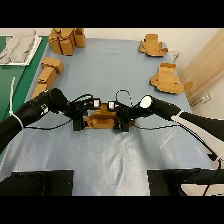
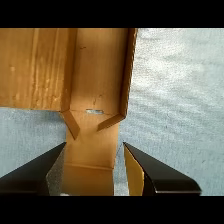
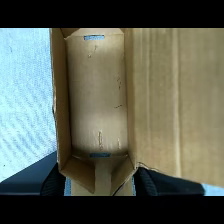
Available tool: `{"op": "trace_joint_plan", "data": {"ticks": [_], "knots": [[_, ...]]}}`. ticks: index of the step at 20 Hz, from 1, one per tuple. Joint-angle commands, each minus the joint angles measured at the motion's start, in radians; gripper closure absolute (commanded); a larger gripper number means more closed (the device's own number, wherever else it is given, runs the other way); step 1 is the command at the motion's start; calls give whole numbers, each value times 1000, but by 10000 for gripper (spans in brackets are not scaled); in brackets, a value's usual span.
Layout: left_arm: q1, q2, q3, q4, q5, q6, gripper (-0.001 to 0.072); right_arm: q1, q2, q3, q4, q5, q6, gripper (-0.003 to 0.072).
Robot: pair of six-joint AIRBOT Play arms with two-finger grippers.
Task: Fold the box.
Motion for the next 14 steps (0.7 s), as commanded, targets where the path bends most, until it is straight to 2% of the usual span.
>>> {"op": "trace_joint_plan", "data": {"ticks": [1,8,9,10,14], "knots": [[-5,-13,0,-8,16,3,171,0,-1,0,0,0,3,284],[-8,-16,0,-37,60,6,172,0,-1,0,0,0,3,285],[-17,-16,0,-35,58,6,201,0,-1,0,0,0,3,285],[-28,-16,0,-34,57,8,278,0,-1,0,0,0,3,284],[-73,-16,0,-27,62,10,289,0,-1,0,0,0,3,285]]}}
